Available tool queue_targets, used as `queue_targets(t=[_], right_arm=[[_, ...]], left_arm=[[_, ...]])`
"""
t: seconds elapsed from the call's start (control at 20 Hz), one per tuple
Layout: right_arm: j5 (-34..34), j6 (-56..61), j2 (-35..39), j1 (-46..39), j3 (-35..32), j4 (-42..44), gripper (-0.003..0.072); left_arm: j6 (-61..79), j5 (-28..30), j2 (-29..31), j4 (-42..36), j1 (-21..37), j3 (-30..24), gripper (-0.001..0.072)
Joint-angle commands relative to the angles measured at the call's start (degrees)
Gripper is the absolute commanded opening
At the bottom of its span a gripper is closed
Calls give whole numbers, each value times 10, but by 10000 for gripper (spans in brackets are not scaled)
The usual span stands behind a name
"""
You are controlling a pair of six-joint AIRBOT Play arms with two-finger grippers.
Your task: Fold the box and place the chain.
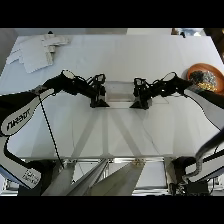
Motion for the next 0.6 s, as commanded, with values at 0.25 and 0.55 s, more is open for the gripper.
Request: queue_targets(t=[0.25,0.55], right_arm=[[0,0,0,0,0,0,433],[7,2,0,0,0,2,433]], left_arm=[[0,1,0,0,0,0,417],[0,1,0,0,0,0,417]])
